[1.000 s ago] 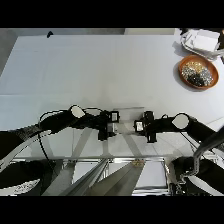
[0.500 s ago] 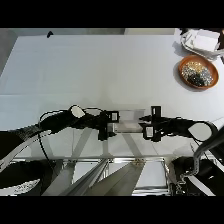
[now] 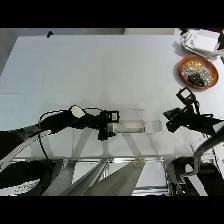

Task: Fold the box and place the chain.

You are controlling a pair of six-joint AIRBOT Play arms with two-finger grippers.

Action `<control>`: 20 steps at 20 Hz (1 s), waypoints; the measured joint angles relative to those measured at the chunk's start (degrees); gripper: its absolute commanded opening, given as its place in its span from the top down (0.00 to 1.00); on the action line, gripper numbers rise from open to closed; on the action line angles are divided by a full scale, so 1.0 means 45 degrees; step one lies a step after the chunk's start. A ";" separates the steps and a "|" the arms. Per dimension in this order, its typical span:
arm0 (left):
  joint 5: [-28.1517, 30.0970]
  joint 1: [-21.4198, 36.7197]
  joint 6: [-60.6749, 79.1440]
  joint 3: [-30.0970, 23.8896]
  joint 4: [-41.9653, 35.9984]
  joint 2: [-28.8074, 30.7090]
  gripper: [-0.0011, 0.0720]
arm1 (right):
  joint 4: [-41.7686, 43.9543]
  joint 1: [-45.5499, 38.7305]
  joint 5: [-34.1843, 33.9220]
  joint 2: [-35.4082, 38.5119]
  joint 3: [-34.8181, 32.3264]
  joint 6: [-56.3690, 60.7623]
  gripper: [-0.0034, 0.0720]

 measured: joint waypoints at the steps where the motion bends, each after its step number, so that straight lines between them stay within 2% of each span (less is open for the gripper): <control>1: 0.0000 0.0000 0.0000 0.0000 0.0000 0.0000 0.56 | -0.0228 -0.0282 0.0214 -0.0253 0.0000 0.0685 0.94; 6: 0.0000 0.0000 0.0000 0.0000 0.0000 0.0000 0.56 | -0.0583 -0.0845 0.0869 -0.1739 0.0010 0.2720 0.94; 13: 0.0000 0.0000 0.0000 0.0000 0.0005 0.0000 0.56 | 0.1457 -0.0787 0.2074 -0.4609 0.0015 0.2642 0.94; 20: 0.0000 0.0000 0.0010 0.0000 0.0005 0.0000 0.56 | 0.2118 0.0325 0.1554 -0.6504 0.0024 0.2492 0.92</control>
